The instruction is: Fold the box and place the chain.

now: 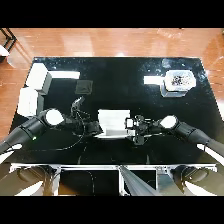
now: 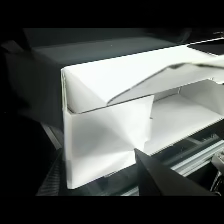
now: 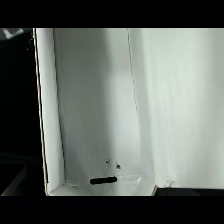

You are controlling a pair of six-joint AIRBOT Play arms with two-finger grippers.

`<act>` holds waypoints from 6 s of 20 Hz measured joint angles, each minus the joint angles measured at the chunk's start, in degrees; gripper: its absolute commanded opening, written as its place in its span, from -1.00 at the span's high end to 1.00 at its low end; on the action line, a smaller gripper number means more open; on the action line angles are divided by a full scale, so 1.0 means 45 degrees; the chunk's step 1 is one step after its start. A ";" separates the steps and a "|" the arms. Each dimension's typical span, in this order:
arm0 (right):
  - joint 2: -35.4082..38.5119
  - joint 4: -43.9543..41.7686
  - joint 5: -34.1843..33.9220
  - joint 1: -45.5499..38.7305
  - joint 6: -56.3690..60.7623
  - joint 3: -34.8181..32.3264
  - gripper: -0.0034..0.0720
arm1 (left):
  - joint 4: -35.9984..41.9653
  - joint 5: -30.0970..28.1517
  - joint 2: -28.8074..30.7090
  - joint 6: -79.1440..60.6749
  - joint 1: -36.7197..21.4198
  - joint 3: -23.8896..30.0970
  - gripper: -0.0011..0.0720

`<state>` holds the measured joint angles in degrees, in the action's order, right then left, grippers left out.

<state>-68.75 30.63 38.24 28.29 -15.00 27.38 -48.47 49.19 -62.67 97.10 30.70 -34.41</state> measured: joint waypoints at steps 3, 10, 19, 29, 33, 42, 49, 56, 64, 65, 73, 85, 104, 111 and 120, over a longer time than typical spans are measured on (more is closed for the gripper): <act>-0.0005 0.0000 0.0005 0.0000 0.0005 0.0000 -0.06 | -0.0151 -0.0287 -0.0029 0.0379 0.0345 -0.0005 -0.53; 0.0000 0.0000 0.0010 0.0000 0.0024 0.0000 -0.06 | -0.0282 -0.1195 -0.0121 0.1234 0.0918 -0.0005 -0.53; 0.0000 0.0000 0.0005 0.0000 0.0010 0.0000 -0.06 | -0.1860 -0.1753 -0.0384 0.2710 0.1491 -0.0117 -0.49; -0.0005 0.0000 0.0010 0.0005 0.0005 0.0000 -0.06 | -0.4940 -0.1744 -0.0529 0.6518 0.2812 -0.0656 -0.42; -0.0005 0.0000 0.0010 0.0005 0.0005 0.0000 -0.06 | -0.6397 -0.1015 -0.0826 0.7859 0.3055 -0.1190 -0.42; 0.0000 0.0000 0.0010 0.0000 0.0005 0.0000 -0.06 | -0.7548 0.1122 -0.2715 0.8466 0.3696 -0.3279 -0.01; -0.0005 0.0005 0.0010 0.0005 0.0005 0.0000 -0.06 | -0.7956 0.1685 -0.3449 0.8510 0.3993 -0.3842 0.17; 0.0000 0.0000 0.0010 0.0005 0.0005 0.0000 -0.06 | -0.8043 0.1836 -0.3847 0.8514 0.4027 -0.4075 0.17; -0.0005 0.0000 0.0010 0.0005 0.0005 0.0000 -0.06 | -0.8077 0.1880 -0.3997 0.8539 0.4036 -0.4206 0.54; -0.0005 0.0005 0.0010 0.0005 0.0010 0.0000 -0.06 | -0.8077 0.1919 -0.3997 0.8539 0.4036 -0.4206 0.78; 0.0000 0.0005 0.0019 0.0000 0.0010 0.0000 -0.06 | -0.8024 0.1919 -0.4002 0.8539 0.4036 -0.4206 0.91; 0.0000 0.0010 0.0005 0.0005 0.0005 0.0000 -0.06 | -0.7776 0.1914 -0.4007 0.8505 0.4041 -0.4614 -0.69; 0.0000 0.0005 0.0015 0.0000 0.0019 0.0000 -0.06 | -0.7844 0.2331 -0.4396 0.8267 0.4017 -0.4711 0.92; 0.0000 0.0015 0.0015 0.0000 0.0049 0.0000 -0.97 | -0.7805 0.2312 -0.4396 0.8145 0.4017 -0.4711 0.92; 0.1350 0.2419 0.0136 -0.0015 0.1802 0.0253 -0.98 | -0.7776 0.2555 -0.4405 0.8072 0.4027 -0.4721 0.92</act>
<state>-62.67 41.52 38.85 28.23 -6.90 28.51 -83.46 60.69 -82.50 133.43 48.82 -55.66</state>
